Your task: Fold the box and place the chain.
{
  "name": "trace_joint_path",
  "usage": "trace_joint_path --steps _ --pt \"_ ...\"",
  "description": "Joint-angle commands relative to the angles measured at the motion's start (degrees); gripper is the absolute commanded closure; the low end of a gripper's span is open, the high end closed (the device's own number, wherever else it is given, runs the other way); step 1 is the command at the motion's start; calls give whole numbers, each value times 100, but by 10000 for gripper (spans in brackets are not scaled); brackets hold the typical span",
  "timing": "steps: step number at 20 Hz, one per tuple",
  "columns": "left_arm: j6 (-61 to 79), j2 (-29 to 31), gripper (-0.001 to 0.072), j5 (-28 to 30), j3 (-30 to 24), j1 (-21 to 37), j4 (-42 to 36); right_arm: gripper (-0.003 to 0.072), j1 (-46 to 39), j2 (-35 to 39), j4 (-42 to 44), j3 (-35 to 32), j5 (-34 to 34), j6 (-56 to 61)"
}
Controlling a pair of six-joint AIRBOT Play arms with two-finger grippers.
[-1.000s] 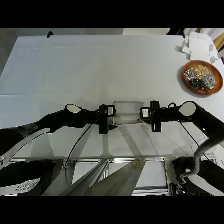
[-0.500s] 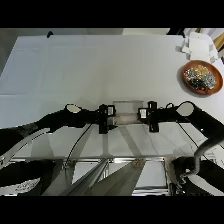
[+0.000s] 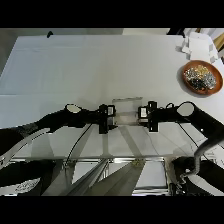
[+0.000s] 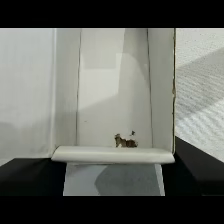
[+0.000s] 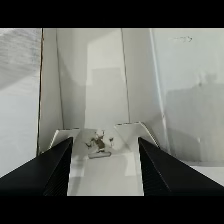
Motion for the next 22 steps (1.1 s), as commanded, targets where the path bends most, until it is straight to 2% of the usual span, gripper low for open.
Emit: trace_joint_path --steps 1,2,3,5,6,10,15,16,18,22 --pt "-2 4 575 2 4 2 0 223 7 -2 -2 -31 0 4" --pt "-2 4 575 2 4 2 0 270 7 0 -2 -31 -11 9" --pt "-2 4 575 2 4 2 0 358 7 7 -13 -31 -2 35" --pt "-2 4 575 2 4 2 0 592 7 103 -146 -31 28 278" --pt "-2 4 575 2 4 2 0 675 7 219 -306 -31 42 542" --pt "-2 4 575 2 4 2 0 674 0 1012 -1252 -31 42 2833" --pt "-2 4 575 2 4 2 0 674 0 2402 -2365 -31 39 6636" --pt "-2 4 575 2 4 2 0 674 0 2553 -2752 -28 -26 7764" --pt "-2 4 575 2 4 2 0 674 0 2616 -3436 -31 131 9593" --pt "-2 4 575 2 4 2 0 675 -92 2579 -4293 -31 337 10898"
